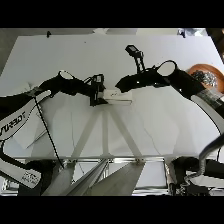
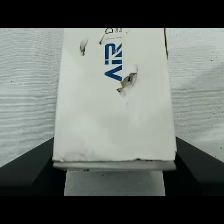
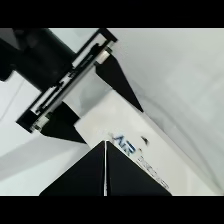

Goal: Fold the box and place the chain.

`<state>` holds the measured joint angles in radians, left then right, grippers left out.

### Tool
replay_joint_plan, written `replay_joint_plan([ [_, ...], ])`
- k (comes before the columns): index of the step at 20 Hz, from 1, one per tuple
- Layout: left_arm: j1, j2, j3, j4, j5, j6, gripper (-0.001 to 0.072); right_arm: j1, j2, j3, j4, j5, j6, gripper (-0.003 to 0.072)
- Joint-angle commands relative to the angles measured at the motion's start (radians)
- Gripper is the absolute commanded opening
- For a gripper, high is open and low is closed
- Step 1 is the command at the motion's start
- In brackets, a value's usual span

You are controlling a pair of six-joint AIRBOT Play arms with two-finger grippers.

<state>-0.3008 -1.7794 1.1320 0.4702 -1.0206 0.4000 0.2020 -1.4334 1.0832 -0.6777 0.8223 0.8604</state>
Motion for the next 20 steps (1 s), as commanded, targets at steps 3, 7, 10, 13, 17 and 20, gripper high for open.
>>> replay_joint_plan([
  [3, 0.000, 0.000, 0.000, 0.002, 0.000, 0.000, 0.0326, -0.016, -0.047, -0.126, 0.035, -0.030, -0.001, 0.0006],
  [7, 0.000, 0.000, 0.000, 0.002, 0.000, 0.000, 0.0326, 0.006, -0.106, -0.129, 0.031, -0.023, -0.001, 0.0007],
  [10, 0.000, 0.000, 0.000, 0.001, 0.000, 0.000, 0.0326, 0.006, -0.081, -0.129, 0.031, -0.023, -0.001, 0.0006],
  [13, 0.000, 0.000, 0.000, 0.002, 0.000, 0.000, 0.0326, 0.006, -0.020, -0.129, 0.031, -0.039, -0.001, 0.0006],
  [17, 0.000, 0.000, 0.000, 0.002, 0.000, 0.000, 0.0326, 0.006, 0.103, -0.116, 0.031, -0.056, -0.001, 0.0007],
  [20, 0.000, 0.000, 0.000, 0.002, 0.000, 0.000, 0.0326, 0.006, 0.234, -0.104, -0.018, -0.056, -0.001, 0.0008],
])
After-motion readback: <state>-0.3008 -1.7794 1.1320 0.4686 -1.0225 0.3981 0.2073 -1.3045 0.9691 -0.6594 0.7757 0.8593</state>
